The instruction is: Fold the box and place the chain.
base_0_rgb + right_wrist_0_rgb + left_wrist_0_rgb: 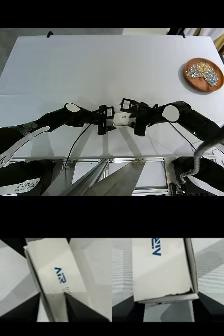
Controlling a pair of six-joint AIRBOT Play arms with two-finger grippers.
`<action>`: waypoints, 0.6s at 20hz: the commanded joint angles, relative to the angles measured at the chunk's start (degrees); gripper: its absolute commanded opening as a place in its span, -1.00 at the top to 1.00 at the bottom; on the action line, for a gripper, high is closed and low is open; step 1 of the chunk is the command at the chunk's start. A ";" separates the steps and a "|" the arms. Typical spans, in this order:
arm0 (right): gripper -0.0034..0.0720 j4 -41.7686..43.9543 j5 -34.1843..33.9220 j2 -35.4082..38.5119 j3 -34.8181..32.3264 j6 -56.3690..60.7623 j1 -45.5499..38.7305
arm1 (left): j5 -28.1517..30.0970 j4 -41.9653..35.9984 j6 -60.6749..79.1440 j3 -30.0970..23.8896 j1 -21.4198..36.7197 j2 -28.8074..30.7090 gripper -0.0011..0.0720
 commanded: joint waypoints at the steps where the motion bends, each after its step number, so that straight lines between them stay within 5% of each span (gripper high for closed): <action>1: -0.25 -0.26 0.85 0.02 0.02 -0.28 0.00 | 0.31 -0.04 -0.04 0.04 0.07 0.04 0.28; 7: -0.24 -0.22 2.16 1.22 0.04 -1.66 0.00 | 0.31 -0.04 -0.04 0.04 0.07 0.04 0.28; 12: -0.06 0.83 -3.34 10.97 0.04 -1.68 -1.97 | 0.33 -0.04 -0.07 0.04 0.07 0.04 0.28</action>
